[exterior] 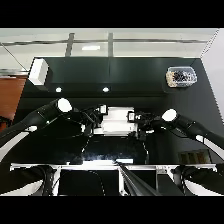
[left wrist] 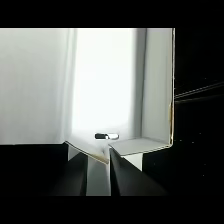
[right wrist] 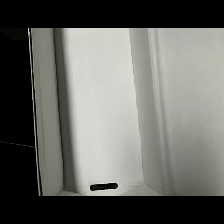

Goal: Fold the box and place the chain.

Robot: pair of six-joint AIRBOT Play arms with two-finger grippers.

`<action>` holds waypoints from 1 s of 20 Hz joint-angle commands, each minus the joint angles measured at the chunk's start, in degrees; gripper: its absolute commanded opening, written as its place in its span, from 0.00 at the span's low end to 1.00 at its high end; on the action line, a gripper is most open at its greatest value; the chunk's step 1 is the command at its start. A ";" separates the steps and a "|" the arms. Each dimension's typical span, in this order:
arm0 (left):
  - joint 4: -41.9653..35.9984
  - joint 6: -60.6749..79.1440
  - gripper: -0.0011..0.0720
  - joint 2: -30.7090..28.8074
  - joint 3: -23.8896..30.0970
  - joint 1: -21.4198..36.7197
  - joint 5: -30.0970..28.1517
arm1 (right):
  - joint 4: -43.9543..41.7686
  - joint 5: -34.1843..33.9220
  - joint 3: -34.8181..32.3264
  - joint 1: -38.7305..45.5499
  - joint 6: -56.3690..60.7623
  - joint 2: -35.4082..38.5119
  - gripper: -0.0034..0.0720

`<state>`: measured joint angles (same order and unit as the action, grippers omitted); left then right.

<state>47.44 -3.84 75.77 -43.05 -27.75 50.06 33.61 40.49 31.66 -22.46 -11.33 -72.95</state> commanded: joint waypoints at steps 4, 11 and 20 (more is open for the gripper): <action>-5.60 0.02 0.24 0.13 0.02 -0.11 1.49 | -0.15 -0.07 0.00 -0.07 0.07 0.04 0.29; -7.58 0.04 0.24 1.90 0.02 -0.13 0.94 | -0.15 -0.07 0.00 -0.07 0.09 0.04 0.29; -7.89 0.90 0.54 2.14 0.02 -1.11 -2.93 | -0.15 -0.20 0.00 -0.07 0.17 0.04 0.29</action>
